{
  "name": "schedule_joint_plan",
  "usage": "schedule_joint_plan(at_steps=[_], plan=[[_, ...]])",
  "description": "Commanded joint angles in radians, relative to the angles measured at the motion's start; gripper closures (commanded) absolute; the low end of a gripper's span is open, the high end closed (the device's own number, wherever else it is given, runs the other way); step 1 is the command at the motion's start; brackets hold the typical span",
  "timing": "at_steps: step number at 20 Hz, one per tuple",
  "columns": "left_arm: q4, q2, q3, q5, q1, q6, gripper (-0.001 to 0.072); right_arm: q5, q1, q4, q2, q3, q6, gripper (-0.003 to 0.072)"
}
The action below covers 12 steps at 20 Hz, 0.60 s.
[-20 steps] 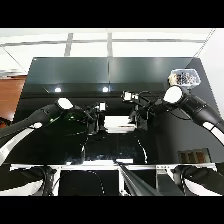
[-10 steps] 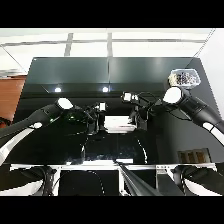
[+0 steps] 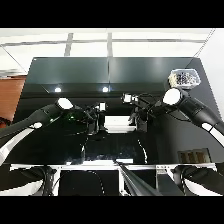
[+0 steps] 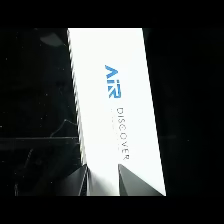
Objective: Fold the box and place the chain.
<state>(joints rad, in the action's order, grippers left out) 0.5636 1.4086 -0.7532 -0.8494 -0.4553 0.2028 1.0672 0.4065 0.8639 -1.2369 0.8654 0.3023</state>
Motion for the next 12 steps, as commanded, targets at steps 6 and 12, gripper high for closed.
schedule_joint_plan(at_steps=[6, 12], plan=[[0.0, 0.0, -0.001, -0.001, 0.0, -0.002, 0.0333, 0.007, -0.004, 0.002, 0.061, -0.028, 0.09, 0.0466], [0.0, 0.0, -0.001, -0.001, 0.0, -0.002, 0.0333, 0.165, -0.11, -0.102, 0.129, -0.074, 0.573, 0.0675]])
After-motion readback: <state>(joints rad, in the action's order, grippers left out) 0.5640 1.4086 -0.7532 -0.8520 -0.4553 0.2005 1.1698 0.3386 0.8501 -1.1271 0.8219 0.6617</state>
